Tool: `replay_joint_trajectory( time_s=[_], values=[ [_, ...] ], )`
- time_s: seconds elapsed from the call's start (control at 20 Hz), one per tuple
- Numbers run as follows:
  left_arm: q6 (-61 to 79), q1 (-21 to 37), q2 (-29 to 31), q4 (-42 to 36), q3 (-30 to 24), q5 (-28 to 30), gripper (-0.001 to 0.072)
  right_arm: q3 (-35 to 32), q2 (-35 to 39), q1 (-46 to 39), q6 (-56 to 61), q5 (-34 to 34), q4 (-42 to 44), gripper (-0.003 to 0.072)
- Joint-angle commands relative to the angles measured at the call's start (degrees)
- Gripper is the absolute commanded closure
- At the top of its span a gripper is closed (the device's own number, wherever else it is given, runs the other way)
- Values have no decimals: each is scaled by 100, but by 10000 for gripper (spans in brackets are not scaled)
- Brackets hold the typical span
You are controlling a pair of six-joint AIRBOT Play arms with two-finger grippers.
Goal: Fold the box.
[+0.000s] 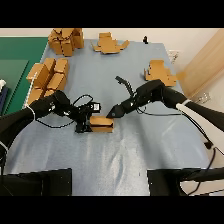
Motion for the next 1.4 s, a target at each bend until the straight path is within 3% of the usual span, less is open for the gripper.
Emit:
replay_joint_trajectory(
  time_s=[0.0, 0.05, 0.15, 0.35, 0.45, 0.55, 0.65, 0.95, 1.0, 1.1, 1.25, 1.35],
  values=[
    [0, -2, -2, 2, -2, 0, 689, -708, 437, 267, -1576, 800, -162, 678],
    [0, -2, -2, 4, -2, 0, 689, -721, 428, 382, -2035, 955, -162, 626],
    [-7, -2, -2, 13, -2, -2, 689, -717, 437, 636, -2437, 1665, -155, 404],
    [-109, -2, -2, 20, -2, -2, 689, -673, 437, 901, -3327, 1991, -168, 370],
    [-109, -2, -2, 37, -2, 0, 689, -671, 439, 946, -3517, 2009, -184, 247],
    [-120, -2, -2, 39, -2, -11, 689, -673, 463, 964, -3519, 2033, -205, 246],
    [-129, -2, -2, 39, -2, -15, 689, -673, 546, 973, -3517, 2039, -221, 196],
    [-129, -2, -2, 39, -2, -4, 689, -673, 667, 1082, -3519, 2011, -1003, 202],
    [-129, -2, -2, 42, -2, -2, 689, -673, 667, 1117, -3517, 2044, -1080, 273],
    [-129, -2, -2, 39, -2, 0, 689, -671, 669, 1145, -3519, 2057, -1110, 503],
    [-129, -2, -2, 46, -2, 0, 689, -671, 737, 1167, -3517, 1996, -1080, 650],
    [-129, -2, -2, 44, -2, 0, 689, -671, 822, 1189, -3517, 1937, -1064, 649]
  ],
)
